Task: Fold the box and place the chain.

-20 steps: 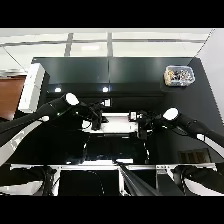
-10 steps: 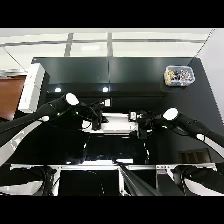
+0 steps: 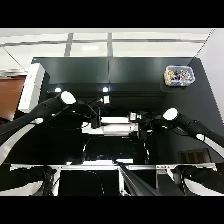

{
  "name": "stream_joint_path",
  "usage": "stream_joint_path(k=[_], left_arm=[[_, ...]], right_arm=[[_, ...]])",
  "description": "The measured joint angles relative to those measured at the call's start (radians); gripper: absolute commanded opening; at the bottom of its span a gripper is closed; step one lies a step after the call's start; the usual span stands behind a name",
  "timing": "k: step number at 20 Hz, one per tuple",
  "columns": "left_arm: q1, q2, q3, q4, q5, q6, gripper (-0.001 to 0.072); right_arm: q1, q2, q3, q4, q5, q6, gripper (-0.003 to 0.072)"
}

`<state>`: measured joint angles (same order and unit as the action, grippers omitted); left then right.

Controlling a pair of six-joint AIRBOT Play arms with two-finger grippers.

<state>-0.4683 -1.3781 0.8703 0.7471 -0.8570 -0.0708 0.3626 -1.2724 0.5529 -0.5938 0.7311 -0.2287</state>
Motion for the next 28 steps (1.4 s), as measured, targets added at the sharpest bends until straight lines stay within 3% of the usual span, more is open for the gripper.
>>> stream_joint_path(k=[4,5,7,11,12,13,16,20,23,28], left_arm=[[0.015,0.136,0.000,0.180,-0.095,-0.241,0.0684],[0.017,0.164,0.000,0.217,-0.125,-0.309,0.0604],[0.019,0.195,0.000,0.264,-0.209,-0.447,0.0029],[0.015,0.203,-0.027,0.206,-0.397,-0.668,0.0023],[0.008,0.203,-0.050,0.156,-0.409,-0.691,0.0023],[0.001,0.202,-0.073,0.105,-0.397,-0.696,0.0024],[-0.013,0.201,-0.131,-0.050,-0.261,-0.683,0.0024],[-0.025,0.201,-0.158,-0.192,0.049,-0.669,0.0023],[-0.029,0.180,-0.164,-0.224,0.250,-0.666,0.0022],[-0.029,0.080,-0.167,-0.134,0.320,-0.724,0.0023]], right_arm=[[0.000,0.000,0.000,0.000,0.000,0.000,0.0475],[0.000,0.000,0.000,0.000,0.000,0.000,0.0474],[0.000,0.000,0.000,-0.001,0.000,0.000,0.0475],[0.000,0.000,0.000,-0.001,-0.001,0.000,0.0472],[0.000,0.000,0.000,-0.002,-0.001,0.000,0.0363],[0.000,0.000,0.000,-0.002,-0.001,0.000,0.0195],[0.000,0.000,0.000,-0.002,-0.001,0.000,0.0168],[0.000,0.000,0.000,-0.002,-0.001,0.000,0.0168],[0.000,0.000,0.000,-0.001,-0.001,0.001,0.0169],[0.000,0.000,0.000,-0.002,-0.002,0.001,0.0169]])
